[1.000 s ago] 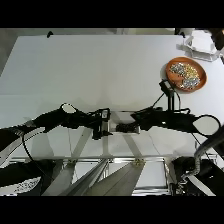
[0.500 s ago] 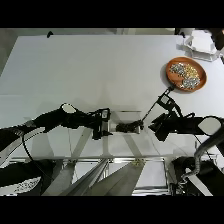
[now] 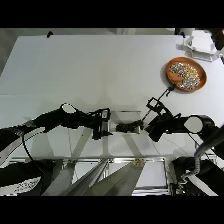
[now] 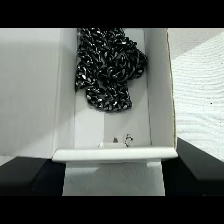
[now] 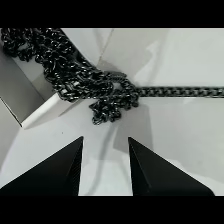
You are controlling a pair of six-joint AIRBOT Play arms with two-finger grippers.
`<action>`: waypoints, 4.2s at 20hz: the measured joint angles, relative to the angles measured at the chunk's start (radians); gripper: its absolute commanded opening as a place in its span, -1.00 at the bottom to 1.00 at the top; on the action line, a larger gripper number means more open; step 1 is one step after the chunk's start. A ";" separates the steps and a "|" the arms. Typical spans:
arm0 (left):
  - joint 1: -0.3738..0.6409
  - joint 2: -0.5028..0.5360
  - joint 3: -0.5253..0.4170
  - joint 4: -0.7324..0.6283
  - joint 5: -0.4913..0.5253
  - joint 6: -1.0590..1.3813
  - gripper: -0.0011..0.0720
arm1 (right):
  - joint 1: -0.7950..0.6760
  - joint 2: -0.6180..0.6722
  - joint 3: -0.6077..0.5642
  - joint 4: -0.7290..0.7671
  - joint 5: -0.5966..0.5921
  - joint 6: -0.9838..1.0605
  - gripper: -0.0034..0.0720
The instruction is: Fold the box and place the chain.
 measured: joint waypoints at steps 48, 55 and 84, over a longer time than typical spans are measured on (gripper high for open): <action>0.000 0.000 0.000 0.000 -0.001 0.000 -0.61 | 0.155 0.132 0.001 -0.170 -0.066 0.391 -0.88; 0.000 0.000 0.000 0.000 0.000 0.000 -0.61 | 0.154 0.340 0.050 -0.176 -0.019 0.415 -0.88; 0.000 0.000 0.000 0.000 -0.001 0.000 -0.61 | 0.155 -0.004 0.102 0.372 -0.100 0.122 -0.87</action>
